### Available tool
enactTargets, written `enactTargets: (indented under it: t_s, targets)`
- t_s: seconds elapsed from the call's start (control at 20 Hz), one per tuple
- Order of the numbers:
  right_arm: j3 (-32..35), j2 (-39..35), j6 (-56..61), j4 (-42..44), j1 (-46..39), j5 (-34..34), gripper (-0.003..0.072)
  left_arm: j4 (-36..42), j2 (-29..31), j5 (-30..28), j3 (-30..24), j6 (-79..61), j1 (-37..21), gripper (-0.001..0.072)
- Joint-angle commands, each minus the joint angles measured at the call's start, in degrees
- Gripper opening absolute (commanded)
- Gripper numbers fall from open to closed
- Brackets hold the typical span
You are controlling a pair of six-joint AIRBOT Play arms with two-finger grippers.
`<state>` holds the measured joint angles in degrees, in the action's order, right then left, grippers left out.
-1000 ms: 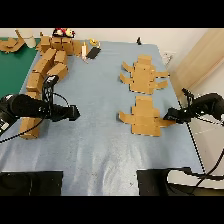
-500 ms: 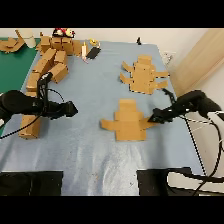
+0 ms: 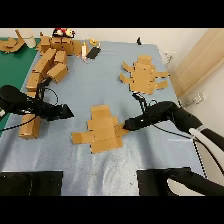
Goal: Fold the box.
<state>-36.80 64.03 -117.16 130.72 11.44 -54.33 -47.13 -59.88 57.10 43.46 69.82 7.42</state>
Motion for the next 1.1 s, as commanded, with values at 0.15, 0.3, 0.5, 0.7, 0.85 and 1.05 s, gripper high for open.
enactTargets:
  t_s: [0.15, 0.3, 0.5, 0.7, 0.85, 1.05]
  targets:
    - [5.8, -9.8, 0.7, -2.5, 5.5, 8.0, 0.0004, 5.9, -11.3, 3.7, 0.0, -10.3, -1.8, 0.0559]
    - [8.4, -11.0, 0.5, -2.6, 8.6, 9.7, 0.0005, 9.7, -15.0, 2.4, -0.1, -13.7, -1.8, 0.0559]
    - [10.3, -10.9, 0.3, -2.5, 13.5, 11.8, 0.0004, 22.3, -17.4, 2.4, -0.1, -24.5, -1.7, 0.0559]
    - [10.4, -10.9, 0.3, -2.8, 14.4, 12.6, 0.0005, 23.2, -20.2, 3.5, -0.1, -25.7, -1.7, 0.0558]
    - [10.4, -10.8, 0.3, -2.8, 14.4, 12.5, 0.0005, 27.6, -23.0, 5.0, -0.1, -30.0, 0.1, 0.0558]
    - [10.4, -10.9, 0.3, -2.8, 14.4, 12.2, 0.0005, 29.8, -26.9, 4.6, -0.1, -31.5, 2.6, 0.0558]
